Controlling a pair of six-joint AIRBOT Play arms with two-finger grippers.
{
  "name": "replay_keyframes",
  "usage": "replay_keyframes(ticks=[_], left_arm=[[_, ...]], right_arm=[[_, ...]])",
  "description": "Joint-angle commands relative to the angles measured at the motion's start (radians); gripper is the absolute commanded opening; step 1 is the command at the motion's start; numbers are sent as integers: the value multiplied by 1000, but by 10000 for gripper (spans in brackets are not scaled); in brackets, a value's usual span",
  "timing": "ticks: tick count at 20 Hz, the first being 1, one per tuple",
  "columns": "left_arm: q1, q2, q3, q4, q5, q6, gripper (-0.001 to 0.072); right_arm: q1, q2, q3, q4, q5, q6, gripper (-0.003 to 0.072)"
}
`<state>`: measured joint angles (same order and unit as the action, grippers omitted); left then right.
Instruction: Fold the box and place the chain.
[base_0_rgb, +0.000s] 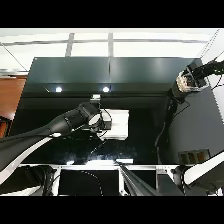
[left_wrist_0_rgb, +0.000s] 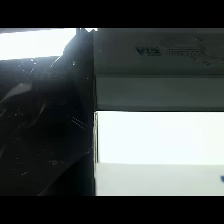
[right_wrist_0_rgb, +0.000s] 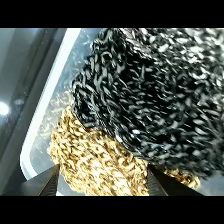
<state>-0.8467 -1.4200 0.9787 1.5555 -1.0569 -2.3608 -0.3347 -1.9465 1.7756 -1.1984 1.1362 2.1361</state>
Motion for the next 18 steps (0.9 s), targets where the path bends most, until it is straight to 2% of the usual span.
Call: replay_keyframes(ticks=[1,3,4,5,6,11,18], left_arm=[[1,0,0,0,0,0,25],[1,0,0,0,0,0,26],[1,0,0,0,0,0,26],[1,0,0,0,0,0,25],[1,0,0,0,0,0,26],[1,0,0,0,0,0,26],[1,0,0,0,1,0,26]], right_arm=[[2,-28,3,12,8,3,605],[7,-34,3,21,9,-2,604],[9,-34,3,24,10,-7,456],[9,-34,5,44,13,-32,258],[6,-32,5,71,13,-68,29],[-1,40,5,37,51,-187,9],[-8,321,5,52,51,-473,5]])
